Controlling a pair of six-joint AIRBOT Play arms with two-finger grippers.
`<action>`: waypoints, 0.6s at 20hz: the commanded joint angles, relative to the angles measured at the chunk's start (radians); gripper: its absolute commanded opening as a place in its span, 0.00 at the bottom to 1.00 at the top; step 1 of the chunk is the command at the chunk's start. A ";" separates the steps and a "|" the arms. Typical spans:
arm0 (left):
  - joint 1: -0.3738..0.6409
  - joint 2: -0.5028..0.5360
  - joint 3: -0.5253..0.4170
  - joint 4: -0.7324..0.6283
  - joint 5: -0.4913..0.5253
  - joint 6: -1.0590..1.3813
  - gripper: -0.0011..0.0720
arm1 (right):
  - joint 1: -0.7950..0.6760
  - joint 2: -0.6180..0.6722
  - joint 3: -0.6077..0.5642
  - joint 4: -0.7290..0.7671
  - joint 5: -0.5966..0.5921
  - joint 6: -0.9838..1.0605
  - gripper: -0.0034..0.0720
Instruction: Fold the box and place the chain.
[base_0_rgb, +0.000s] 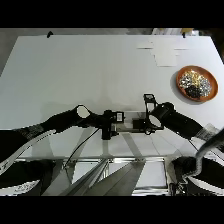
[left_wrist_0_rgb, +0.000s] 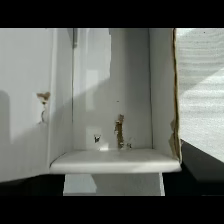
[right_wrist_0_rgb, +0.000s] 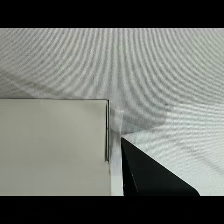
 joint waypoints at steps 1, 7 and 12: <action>0.001 0.000 0.000 0.000 0.000 0.000 0.30 | 0.009 -0.013 0.014 -0.004 -0.024 0.006 0.28; 0.001 0.000 0.000 0.000 0.000 0.000 0.30 | 0.011 -0.039 0.014 0.008 -0.012 0.005 0.11; 0.001 0.000 0.000 0.000 0.000 0.000 0.30 | 0.011 -0.040 0.014 0.008 -0.013 0.005 0.06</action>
